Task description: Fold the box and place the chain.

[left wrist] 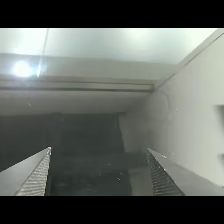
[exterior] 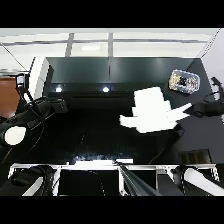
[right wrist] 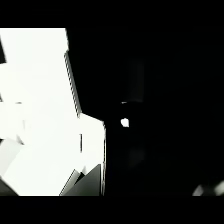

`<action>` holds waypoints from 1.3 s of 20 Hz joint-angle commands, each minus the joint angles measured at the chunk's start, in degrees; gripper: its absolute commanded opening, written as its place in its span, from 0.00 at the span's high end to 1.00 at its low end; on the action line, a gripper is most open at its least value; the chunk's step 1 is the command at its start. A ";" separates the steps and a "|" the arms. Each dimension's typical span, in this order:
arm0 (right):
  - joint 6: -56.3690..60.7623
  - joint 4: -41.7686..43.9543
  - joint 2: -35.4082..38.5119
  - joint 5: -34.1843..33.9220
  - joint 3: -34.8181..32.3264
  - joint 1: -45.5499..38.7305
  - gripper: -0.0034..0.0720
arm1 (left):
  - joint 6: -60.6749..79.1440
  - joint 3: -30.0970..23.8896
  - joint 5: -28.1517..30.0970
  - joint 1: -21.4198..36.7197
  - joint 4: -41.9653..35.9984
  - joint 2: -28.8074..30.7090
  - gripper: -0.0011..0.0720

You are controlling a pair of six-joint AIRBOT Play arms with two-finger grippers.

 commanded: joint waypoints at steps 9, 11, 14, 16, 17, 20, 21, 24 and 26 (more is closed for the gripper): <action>-7.13 23.76 19.52 -30.01 -28.00 33.64 0.94 | 19.19 10.60 -21.79 -1.77 -29.24 -25.70 0.06; -7.08 24.04 19.52 -32.11 -28.00 37.44 0.94 | 24.46 13.53 -23.67 -0.98 -36.83 -31.67 0.03; -6.86 24.04 19.52 -32.46 -28.00 40.00 0.94 | 35.04 16.39 -30.97 1.77 -47.69 -38.75 0.03; -6.86 24.04 19.52 -32.44 -28.00 40.09 0.94 | 40.41 18.18 -38.93 3.32 -48.81 -42.99 0.03; -6.88 24.04 19.52 -32.44 -28.00 40.09 0.94 | 43.08 18.99 -43.82 3.98 -48.70 -45.09 0.03; -6.88 24.04 19.52 -32.39 -28.00 40.09 0.94 | 49.03 21.29 -53.59 4.57 -46.90 -49.99 0.03; -6.88 24.04 19.52 -32.41 -28.00 40.09 0.94 | 51.74 21.86 -54.90 4.11 -46.73 -51.12 0.03; -6.86 24.04 19.52 -32.44 -28.00 40.06 0.94 | 57.35 23.61 -55.17 1.77 -44.94 -53.55 0.06; -6.86 24.04 19.52 -32.44 -27.98 40.06 0.94 | 59.69 25.42 -55.19 -0.31 -43.50 -55.30 0.17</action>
